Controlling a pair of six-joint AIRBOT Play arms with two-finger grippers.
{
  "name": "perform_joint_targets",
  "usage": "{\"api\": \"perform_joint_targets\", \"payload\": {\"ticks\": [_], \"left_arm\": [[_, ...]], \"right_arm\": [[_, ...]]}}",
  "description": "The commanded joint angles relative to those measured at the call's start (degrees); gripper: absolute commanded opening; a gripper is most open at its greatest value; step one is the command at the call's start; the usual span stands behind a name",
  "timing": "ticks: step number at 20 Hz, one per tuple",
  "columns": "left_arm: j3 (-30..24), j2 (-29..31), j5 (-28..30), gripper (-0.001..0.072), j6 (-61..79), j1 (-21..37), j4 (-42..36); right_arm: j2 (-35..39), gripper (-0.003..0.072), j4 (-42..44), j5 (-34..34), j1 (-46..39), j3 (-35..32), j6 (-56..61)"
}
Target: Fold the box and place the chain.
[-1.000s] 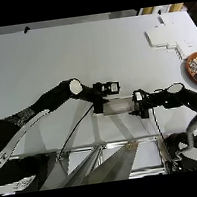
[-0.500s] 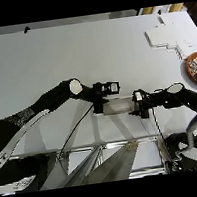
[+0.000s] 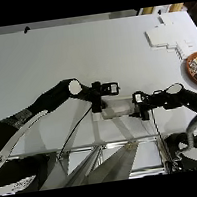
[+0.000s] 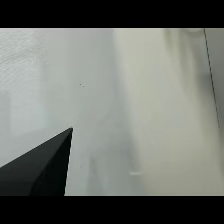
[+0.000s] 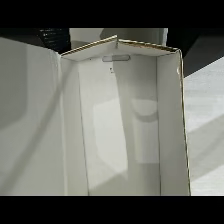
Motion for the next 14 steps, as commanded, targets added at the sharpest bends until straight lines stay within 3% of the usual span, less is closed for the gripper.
{"api": "perform_joint_targets", "payload": {"ticks": [1, 7, 8, 9, 10, 12, 14], "left_arm": [[0.07, 2.89, -1.97, 0.0573, -3.76, 0.11, 5.66], [0.07, 11.04, -12.46, 0.0551, -21.07, 1.18, 16.81], [0.07, 12.41, -14.23, 0.0388, -23.93, 1.18, 17.49], [0.07, 13.79, -16.24, 0.0117, -25.99, 1.03, 17.40], [0.07, 14.67, -17.86, 0.0004, -25.97, 0.70, 16.61], [0.07, 14.86, -18.93, 0.0004, -25.99, -1.44, 13.33], [0.07, 14.16, -16.44, 0.0004, -25.99, -6.08, 12.96]], "right_arm": [[0.04, 0.0412, 0.28, -0.24, -0.02, 0.04, 0.22], [0.04, 0.0412, 0.28, -0.24, -0.02, 0.04, 0.22], [0.04, 0.0412, 0.28, -0.24, -0.04, 0.04, 0.22], [0.04, 0.0412, 0.28, -0.24, -0.04, 0.04, 0.22], [0.04, 0.0412, 0.28, -0.24, -0.02, 0.04, 0.22], [0.04, 0.0412, 0.28, -0.24, -0.04, 0.04, 0.22], [0.04, 0.0412, 0.28, -0.24, -0.04, 0.04, 0.22]]}}
